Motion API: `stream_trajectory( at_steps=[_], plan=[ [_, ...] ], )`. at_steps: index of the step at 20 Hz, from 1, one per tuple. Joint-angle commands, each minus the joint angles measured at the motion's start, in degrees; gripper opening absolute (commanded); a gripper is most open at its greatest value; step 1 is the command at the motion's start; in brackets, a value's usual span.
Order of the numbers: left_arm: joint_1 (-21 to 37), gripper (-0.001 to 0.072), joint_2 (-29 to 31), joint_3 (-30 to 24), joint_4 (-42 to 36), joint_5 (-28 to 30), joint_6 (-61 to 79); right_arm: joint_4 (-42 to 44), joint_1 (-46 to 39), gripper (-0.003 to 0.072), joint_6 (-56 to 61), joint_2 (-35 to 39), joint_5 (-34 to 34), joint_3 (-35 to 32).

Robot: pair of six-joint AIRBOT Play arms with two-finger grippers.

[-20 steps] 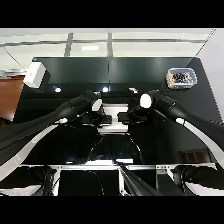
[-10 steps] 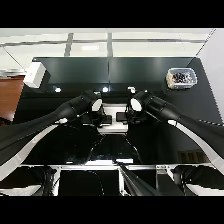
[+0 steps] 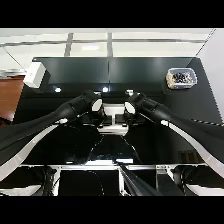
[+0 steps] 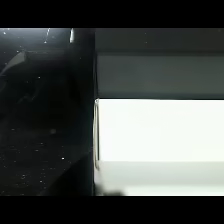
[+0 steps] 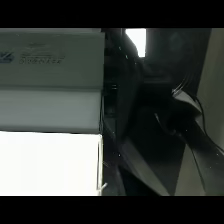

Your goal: Fold the box and place the chain.

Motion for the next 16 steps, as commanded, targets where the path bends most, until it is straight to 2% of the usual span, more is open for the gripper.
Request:
stream_trajectory(
  at_steps=[1, 4, 5, 6, 7, 16],
  plan=[
    [0.04, 0.0027, 0.00, 0.02, 0.22, -0.20, -0.04, -0.15, 0.17, 0.0017, 0.55, -0.28, 0.90, 0.07],
    [0.04, 0.0028, 0.00, 0.02, 0.24, -0.15, -0.04, -0.15, 0.15, 0.0015, 0.72, -0.28, 0.94, 0.07],
    [0.04, 0.0028, 0.00, 0.02, 0.24, -0.09, -0.02, -0.15, 0.15, 0.0047, 0.72, -0.28, 0.83, 0.07],
    [0.07, 0.0028, 0.00, 0.02, 0.24, -0.11, -0.02, -0.15, 0.15, 0.0180, 0.72, -0.28, 0.66, 0.07],
    [0.04, 0.0028, 0.00, 0.02, 0.24, -0.11, -0.04, -0.11, 0.15, 0.0192, 0.72, -0.28, 0.59, 0.07],
    [0.04, 0.0028, 0.00, 0.02, 0.22, -0.07, -0.02, 0.90, 0.02, 0.0174, 0.70, -0.83, 0.72, 0.07]
  ],
)
